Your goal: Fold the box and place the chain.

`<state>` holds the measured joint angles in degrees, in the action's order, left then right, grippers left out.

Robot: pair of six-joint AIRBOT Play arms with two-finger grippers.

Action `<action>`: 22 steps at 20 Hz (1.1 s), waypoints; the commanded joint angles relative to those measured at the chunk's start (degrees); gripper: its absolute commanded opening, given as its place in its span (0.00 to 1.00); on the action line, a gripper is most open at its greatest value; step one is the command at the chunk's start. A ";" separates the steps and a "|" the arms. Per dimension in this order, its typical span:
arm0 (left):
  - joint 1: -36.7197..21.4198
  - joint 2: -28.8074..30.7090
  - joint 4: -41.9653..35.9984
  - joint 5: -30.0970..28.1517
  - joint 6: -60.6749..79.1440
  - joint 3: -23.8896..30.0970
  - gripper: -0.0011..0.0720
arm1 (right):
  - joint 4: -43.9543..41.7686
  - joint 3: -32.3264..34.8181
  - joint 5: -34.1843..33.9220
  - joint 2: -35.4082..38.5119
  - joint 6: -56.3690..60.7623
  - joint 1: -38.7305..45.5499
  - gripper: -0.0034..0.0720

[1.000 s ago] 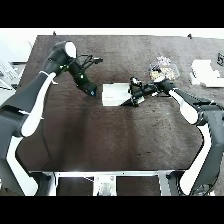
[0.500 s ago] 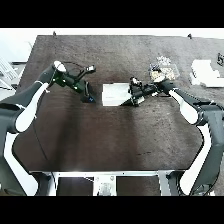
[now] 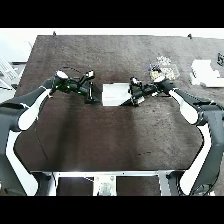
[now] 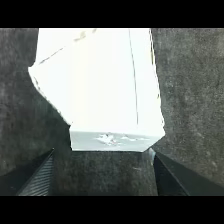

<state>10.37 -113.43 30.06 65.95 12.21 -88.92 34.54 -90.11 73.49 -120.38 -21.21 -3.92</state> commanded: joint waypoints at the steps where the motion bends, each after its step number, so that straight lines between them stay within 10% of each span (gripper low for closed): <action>1: -0.02 -0.39 -2.27 0.31 3.30 0.31 1.00 | 0.00 -0.04 0.02 0.04 0.00 0.00 0.65; 22: 2.97 -4.00 -6.01 -4.48 4.39 0.42 1.00 | -0.02 -0.04 0.02 0.04 0.00 0.00 0.65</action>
<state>13.08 -117.14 24.93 62.87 16.56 -88.49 34.54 -90.11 73.52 -120.38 -21.21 -3.90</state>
